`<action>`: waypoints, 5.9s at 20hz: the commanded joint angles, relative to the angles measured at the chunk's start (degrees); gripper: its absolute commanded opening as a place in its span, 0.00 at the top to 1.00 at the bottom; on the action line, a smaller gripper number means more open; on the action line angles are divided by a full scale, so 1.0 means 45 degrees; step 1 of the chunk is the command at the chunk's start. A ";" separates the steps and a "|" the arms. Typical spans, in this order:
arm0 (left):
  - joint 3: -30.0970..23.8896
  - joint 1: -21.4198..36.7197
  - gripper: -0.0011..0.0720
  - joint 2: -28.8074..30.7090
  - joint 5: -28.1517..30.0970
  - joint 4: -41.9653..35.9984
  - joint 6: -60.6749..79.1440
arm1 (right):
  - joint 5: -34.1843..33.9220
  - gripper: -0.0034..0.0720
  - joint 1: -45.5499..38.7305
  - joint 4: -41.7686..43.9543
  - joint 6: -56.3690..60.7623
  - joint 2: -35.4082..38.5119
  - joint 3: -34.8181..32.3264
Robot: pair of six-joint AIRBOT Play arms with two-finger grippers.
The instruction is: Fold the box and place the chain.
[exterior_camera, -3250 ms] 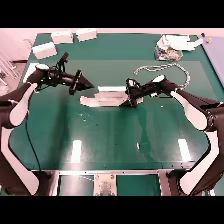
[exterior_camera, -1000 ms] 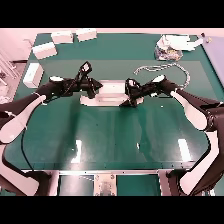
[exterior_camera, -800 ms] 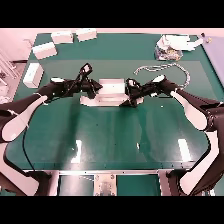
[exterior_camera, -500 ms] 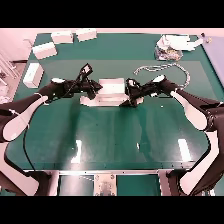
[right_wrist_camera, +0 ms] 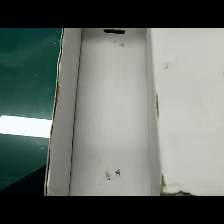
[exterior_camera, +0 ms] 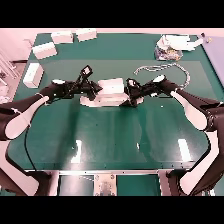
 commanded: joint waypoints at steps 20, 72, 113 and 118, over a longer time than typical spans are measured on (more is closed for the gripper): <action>0.0714 0.1336 0.30 0.2263 -0.4405 0.6926 -0.3259 | 0.0005 0.19 0.0010 -0.0005 -0.0005 0.0000 0.0000; 0.0685 -0.0937 0.59 0.0622 -0.1287 0.5799 -0.3094 | 0.0005 0.19 0.0010 -0.0005 -0.0005 0.0000 0.0000; 0.1015 0.3546 0.96 0.1744 -0.5047 0.8514 -1.6825 | 0.0005 0.19 0.0010 -0.0005 -0.0005 0.0000 0.0000; 0.1010 0.3497 0.96 0.1656 -0.4376 0.9593 -1.8520 | 0.0005 0.19 0.0010 -0.0005 -0.0005 0.0000 0.0000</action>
